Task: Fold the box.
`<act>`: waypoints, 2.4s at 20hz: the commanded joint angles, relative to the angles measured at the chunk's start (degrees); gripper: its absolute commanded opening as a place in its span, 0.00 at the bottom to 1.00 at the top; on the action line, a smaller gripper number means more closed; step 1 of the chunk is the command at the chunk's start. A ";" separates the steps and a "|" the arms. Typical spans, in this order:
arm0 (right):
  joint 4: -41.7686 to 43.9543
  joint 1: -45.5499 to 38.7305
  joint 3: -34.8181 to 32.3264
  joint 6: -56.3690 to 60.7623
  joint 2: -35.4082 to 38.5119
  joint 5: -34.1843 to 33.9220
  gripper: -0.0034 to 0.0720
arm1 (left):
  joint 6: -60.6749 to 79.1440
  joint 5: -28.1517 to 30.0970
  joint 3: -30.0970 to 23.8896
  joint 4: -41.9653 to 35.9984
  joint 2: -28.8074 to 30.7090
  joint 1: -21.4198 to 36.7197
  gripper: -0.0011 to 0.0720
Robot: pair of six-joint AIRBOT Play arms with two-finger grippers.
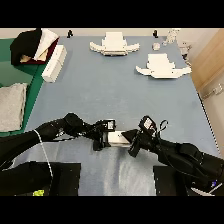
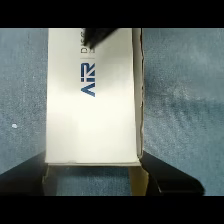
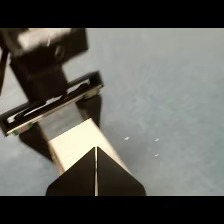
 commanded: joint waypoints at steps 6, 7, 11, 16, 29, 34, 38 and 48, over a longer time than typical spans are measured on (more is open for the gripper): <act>-13.27 -25.42 24.81 4.11 -8.70 -34.05 0.07 | 0.13 0.02 0.04 0.09 0.00 0.00 0.66; -15.08 -28.30 28.57 7.30 -11.34 -37.94 0.07 | 0.13 0.00 0.04 0.09 0.00 0.00 0.66; -19.91 -36.22 39.08 17.86 -22.58 -49.92 0.07 | 0.13 0.02 0.04 0.09 0.00 0.00 0.66; -18.21 -37.83 40.83 22.12 -30.16 -52.65 0.07 | 0.13 0.02 0.04 0.09 0.00 0.00 0.66; -18.14 -37.83 40.79 22.12 -31.30 -52.76 0.07 | -22.58 0.04 1.49 5.68 10.56 6.56 0.66; -18.12 -37.83 40.79 22.14 -31.30 -52.76 0.07 | -54.23 -0.02 1.49 28.50 23.37 28.85 0.66; -18.14 -37.83 40.79 22.14 -31.30 -52.76 0.07 | -60.08 0.26 1.49 34.38 21.68 50.60 0.66; -18.14 -37.83 40.79 22.12 -31.30 -52.78 0.07 | -57.05 5.97 17.07 33.22 -5.14 60.70 0.66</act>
